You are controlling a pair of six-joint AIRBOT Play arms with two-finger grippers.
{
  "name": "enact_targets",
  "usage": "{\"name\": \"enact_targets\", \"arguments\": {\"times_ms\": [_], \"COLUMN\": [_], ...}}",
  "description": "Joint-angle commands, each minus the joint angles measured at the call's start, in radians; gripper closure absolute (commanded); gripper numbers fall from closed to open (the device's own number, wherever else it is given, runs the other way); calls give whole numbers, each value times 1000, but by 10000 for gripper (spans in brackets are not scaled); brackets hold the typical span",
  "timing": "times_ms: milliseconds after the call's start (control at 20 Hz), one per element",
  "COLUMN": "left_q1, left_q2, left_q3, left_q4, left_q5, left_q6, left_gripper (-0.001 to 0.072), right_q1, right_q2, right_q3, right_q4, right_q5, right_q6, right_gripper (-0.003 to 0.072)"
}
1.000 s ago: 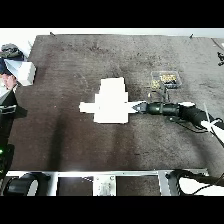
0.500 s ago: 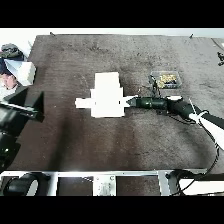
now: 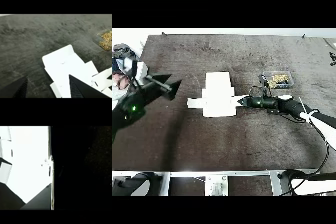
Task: Fold the box and place the chain.
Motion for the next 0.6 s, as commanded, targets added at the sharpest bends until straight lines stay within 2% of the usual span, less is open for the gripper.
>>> {"name": "enact_targets", "arguments": {"times_ms": [0, 200, 300, 450, 550], "left_q1": [0, -8, -34, -77, -92], "left_q2": [-267, -557, -719, -881, -965], "left_q3": [240, 585, 793, 1014, 1117], "left_q4": [190, 447, 562, 696, 747], "left_q5": [-117, -341, -430, -555, -607], "left_q6": [-221, -522, -689, -850, -943], "left_gripper": [152, 152, 152, 152, 151], "right_q1": [0, 2, 2, 2, 2], "right_q2": [0, -1, 0, 0, -1], "right_q3": [1, 1, 1, 1, 1], "right_q4": [1, 5, 5, 5, 4], "right_q5": [1, 1, 2, 5, 8], "right_q6": [-13, -13, -13, -13, -13], "right_gripper": [677, 677, 677, 677, 676]}}
